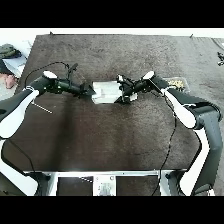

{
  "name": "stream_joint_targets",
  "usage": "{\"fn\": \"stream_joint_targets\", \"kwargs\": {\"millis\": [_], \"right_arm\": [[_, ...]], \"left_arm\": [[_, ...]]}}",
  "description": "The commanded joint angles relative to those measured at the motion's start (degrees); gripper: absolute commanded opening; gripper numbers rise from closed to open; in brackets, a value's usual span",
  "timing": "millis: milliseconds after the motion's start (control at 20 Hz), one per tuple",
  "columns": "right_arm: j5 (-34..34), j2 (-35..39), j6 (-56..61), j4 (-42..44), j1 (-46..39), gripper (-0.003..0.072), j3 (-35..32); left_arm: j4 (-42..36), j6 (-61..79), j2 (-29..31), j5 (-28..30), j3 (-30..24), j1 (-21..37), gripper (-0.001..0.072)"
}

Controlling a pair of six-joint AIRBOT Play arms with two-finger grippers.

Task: Fold the box and place the chain.

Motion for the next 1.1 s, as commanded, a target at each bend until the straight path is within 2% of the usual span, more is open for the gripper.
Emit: {"fn": "stream_joint_targets", "kwargs": {"millis": [0, 150, 250, 500, 800, 1050], "right_arm": [[0.02, -0.02, 0.02, 0.02, 0.04, 0.0371, 0.04], [0.02, -0.02, 0.02, 0.02, 0.04, 0.0371, 0.04], [0.02, -0.02, 0.02, 0.02, 0.04, 0.0371, 0.04], [0.02, -0.02, 0.02, 0.02, 0.04, 0.0371, 0.04], [0.02, -0.02, 0.02, 0.02, 0.04, 0.0371, 0.04], [0.02, -0.02, 0.02, 0.02, 0.04, 0.0371, 0.04]], "left_arm": [[1.29, -2.8, 0.04, 2.21, 0.11, -1.7, 0.0415], [1.46, -2.8, 0.04, 3.61, 0.24, -2.89, 0.0415], [4.42, -5.75, 0.02, 3.65, 1.77, -3.48, 0.0415], [16.31, -16.22, 0.02, 4.0, 6.25, -6.51, 0.0415], [25.62, -26.91, 0.02, 6.91, 7.48, -9.66, 0.0415], [38.05, -40.48, -0.26, 6.51, 10.47, -12.96, 0.0413]]}}
